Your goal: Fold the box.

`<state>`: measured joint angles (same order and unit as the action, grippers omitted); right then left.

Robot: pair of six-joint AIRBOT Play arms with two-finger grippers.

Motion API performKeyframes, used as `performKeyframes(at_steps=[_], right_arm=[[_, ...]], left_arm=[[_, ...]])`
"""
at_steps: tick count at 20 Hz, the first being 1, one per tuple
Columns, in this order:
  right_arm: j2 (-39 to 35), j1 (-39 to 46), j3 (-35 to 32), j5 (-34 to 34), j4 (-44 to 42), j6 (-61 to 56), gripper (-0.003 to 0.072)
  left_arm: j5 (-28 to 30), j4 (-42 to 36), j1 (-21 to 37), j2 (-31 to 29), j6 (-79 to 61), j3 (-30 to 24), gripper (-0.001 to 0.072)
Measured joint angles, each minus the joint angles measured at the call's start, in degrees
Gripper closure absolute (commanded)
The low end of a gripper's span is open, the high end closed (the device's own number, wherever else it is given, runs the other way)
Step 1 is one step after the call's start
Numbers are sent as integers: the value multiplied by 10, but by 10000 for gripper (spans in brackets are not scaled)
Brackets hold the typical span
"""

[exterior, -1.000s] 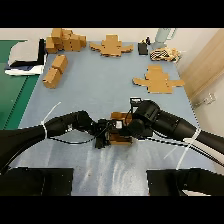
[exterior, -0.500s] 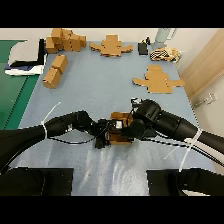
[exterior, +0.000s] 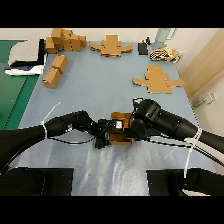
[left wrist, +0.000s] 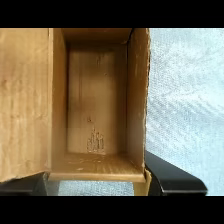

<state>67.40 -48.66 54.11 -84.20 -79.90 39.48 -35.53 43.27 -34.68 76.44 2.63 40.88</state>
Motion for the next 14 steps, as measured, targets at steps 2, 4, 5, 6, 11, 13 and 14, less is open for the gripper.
performKeyframes(at_steps=[2, 4, 5, 6, 11, 13, 14], right_arm=[[0, 21, -1, -21, 23, 15, 682], [0, 69, -2, -14, 45, 47, 683], [1, 109, -3, 13, 45, 69, 683], [2, 155, -3, 52, 29, 96, 682], [67, 409, -6, 202, -341, 395, 683], [123, 476, -6, 175, -534, 557, 683], [149, 493, -6, 155, -608, 622, 683]], left_arm=[[0, 0, 0, 0, 0, 0, 186], [0, 0, 0, 0, 0, 0, 186], [0, 0, 0, 0, 0, 0, 186], [0, 0, 0, 0, 0, 0, 186], [0, 0, 0, 0, 0, 0, 186], [0, 0, 0, 0, 0, 0, 186], [0, 0, 0, 0, 0, 0, 186]])
